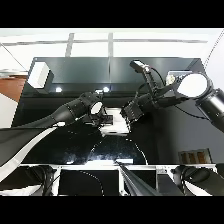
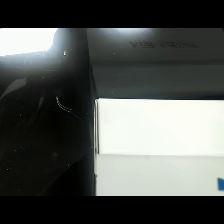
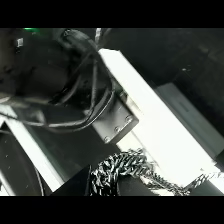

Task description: Fold the box and place the chain.

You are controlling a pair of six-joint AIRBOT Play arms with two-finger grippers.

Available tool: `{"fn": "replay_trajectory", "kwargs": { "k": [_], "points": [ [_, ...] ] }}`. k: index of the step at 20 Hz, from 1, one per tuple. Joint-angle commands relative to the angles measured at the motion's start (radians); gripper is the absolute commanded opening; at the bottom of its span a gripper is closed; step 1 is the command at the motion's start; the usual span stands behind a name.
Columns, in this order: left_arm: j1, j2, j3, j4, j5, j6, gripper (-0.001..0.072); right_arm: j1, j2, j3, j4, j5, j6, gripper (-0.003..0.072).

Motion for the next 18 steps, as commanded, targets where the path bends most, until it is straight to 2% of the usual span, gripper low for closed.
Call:
{"fn": "replay_trajectory", "kwargs": {
  "k": [1, 4, 9, 15, 18],
  "points": [
    [0.0, 0.001, 0.0, 0.0, -0.005, 0.0, 0.0029, 0.0, -0.013, 0.001, 0.003, -0.06, -0.008, 0.0034],
    [0.0, 0.001, 0.0, 0.0, -0.006, 0.0, 0.0029, -0.029, -0.013, 0.019, 0.082, -0.05, -0.035, 0.0034],
    [0.0, 0.001, 0.0, 0.0, -0.007, 0.0, 0.0028, -0.099, -0.013, 0.09, 0.113, 0.009, -0.035, 0.0034],
    [0.0, 0.001, 0.0, 0.0, -0.01, 0.0, 0.0028, -0.104, -0.013, 0.094, 0.26, 0.009, -0.096, 0.0035],
    [0.0, 0.001, 0.0, 0.0, -0.01, 0.0, 0.0028, -0.103, -0.013, 0.094, 0.267, 0.013, -0.097, 0.0034]
  ]
}}
